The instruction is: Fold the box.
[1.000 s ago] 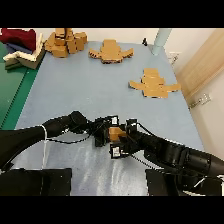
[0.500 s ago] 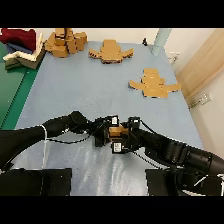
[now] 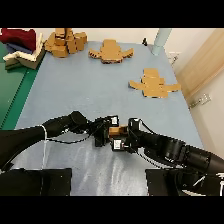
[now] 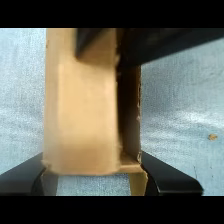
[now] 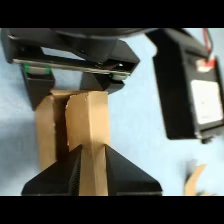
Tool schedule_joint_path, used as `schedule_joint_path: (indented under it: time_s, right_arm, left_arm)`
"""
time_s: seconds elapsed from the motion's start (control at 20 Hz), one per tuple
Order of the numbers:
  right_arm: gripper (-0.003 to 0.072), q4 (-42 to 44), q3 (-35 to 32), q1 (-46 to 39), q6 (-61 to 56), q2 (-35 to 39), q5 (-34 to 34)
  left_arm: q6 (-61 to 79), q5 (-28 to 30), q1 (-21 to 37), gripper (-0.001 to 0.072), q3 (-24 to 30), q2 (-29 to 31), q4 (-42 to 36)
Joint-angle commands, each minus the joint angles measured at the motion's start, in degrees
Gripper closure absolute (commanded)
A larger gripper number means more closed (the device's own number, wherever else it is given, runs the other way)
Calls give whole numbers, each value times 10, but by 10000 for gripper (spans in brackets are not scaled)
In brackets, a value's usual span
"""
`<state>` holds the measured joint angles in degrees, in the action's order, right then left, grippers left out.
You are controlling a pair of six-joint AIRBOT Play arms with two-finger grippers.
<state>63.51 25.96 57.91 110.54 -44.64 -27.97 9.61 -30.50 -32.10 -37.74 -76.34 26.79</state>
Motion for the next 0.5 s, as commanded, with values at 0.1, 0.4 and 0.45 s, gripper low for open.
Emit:
schedule_joint_path:
  time_s: [0.1,0.4,0.45]
  right_arm:
    - [502,67,0,4,21,0,-14]
    - [537,110,0,3,50,0,-32]
    - [537,112,0,3,50,0,-34]
  left_arm:
    - [0,0,0,235,0,0,0]
    - [0,0,0,235,0,0,0]
    - [0,0,0,236,0,0,0]
